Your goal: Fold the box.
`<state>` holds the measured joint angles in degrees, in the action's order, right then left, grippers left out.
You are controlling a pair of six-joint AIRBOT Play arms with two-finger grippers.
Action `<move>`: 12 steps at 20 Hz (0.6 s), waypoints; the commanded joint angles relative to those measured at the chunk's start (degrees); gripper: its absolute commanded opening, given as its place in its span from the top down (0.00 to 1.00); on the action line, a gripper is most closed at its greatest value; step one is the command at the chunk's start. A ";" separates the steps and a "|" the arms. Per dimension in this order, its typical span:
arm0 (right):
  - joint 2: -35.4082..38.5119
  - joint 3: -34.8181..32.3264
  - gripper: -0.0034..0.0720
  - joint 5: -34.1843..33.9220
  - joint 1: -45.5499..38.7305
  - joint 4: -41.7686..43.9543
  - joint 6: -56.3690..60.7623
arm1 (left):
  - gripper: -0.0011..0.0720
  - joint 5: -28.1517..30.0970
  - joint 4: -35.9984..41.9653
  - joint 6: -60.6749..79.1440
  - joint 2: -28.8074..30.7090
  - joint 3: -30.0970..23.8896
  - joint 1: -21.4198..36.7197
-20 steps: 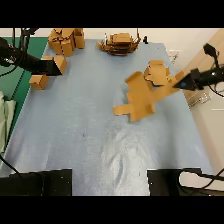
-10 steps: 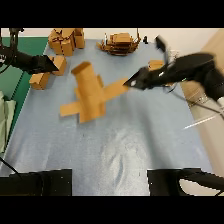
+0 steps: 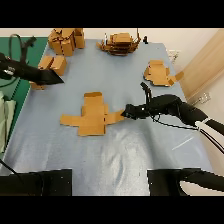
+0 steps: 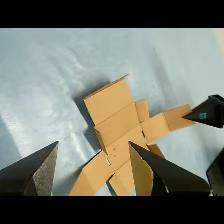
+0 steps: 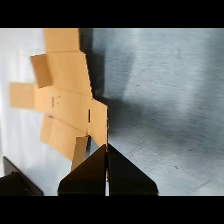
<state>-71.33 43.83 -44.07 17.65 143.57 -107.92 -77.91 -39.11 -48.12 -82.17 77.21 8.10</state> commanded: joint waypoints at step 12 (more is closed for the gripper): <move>-0.02 -2.01 0.95 1.88 0.33 -3.82 -0.11 | 0.05 5.05 13.49 12.22 -21.07 -5.31 -11.89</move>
<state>-71.35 41.87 -41.71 17.91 140.07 -108.01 -72.84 -30.22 -38.83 -99.94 71.99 -2.90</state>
